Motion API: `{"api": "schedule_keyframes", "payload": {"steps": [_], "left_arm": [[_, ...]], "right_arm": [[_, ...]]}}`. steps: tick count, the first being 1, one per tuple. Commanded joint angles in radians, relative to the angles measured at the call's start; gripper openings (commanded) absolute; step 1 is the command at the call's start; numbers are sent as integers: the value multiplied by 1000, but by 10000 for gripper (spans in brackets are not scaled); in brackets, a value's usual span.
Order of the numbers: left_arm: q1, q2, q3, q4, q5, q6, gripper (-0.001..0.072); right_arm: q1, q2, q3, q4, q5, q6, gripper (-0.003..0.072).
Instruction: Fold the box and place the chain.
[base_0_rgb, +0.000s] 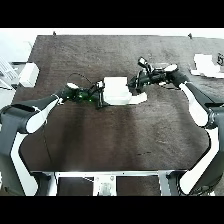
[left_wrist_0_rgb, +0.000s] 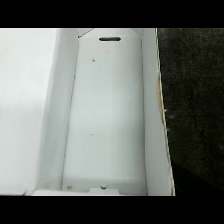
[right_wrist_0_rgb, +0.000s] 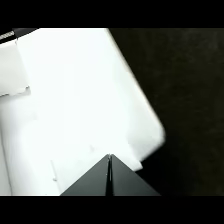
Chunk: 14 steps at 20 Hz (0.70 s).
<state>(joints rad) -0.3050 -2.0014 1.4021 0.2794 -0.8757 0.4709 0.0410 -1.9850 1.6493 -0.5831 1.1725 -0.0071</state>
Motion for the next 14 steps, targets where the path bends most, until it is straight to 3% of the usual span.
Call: {"api": "schedule_keyframes", "payload": {"steps": [1,7,10,14], "left_arm": [[1,0,0,2,4,1,360],[1,0,0,2,5,1,360],[1,0,0,2,4,1,360],[1,0,0,2,5,1,360]], "right_arm": [[43,-14,-2,-126,25,89,13],[31,5,1,-100,21,71,11],[11,90,1,-20,20,29,11],[-36,203,-43,-93,-4,29,11]]}}
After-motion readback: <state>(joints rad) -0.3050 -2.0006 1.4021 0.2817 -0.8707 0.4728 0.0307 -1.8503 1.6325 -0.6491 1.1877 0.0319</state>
